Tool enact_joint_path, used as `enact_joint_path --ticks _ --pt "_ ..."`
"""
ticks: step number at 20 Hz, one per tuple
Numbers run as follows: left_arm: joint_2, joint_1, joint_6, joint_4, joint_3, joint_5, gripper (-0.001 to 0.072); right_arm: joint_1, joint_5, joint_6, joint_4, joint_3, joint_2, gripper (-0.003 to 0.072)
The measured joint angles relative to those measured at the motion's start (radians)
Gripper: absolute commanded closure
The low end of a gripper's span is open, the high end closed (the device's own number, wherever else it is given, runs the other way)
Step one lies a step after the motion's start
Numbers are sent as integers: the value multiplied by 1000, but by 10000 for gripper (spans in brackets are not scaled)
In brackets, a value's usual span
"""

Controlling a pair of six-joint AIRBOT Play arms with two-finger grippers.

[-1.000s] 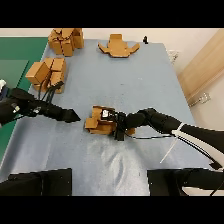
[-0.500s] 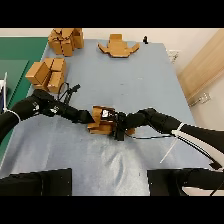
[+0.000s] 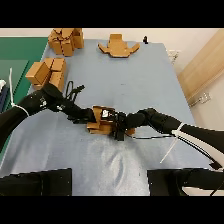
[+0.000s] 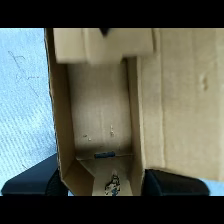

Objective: Fold the box.

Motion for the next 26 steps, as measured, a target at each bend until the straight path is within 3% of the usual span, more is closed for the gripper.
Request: enact_joint_path --ticks 5,6,19,22,26 --pt "0 -131 -194 177 49 14 182 0 2 0 0 0 0 522" --pt "1 -148 -227 206 53 15 226 0 3 0 0 0 0 522" --pt "-12 -267 -511 460 68 100 239 0 7 0 0 -1 0 522" --pt "-51 -310 -548 505 110 72 307 0 8 0 0 -1 0 522" --pt "-113 -367 -613 634 211 -26 307 0 8 0 0 -1 0 522"
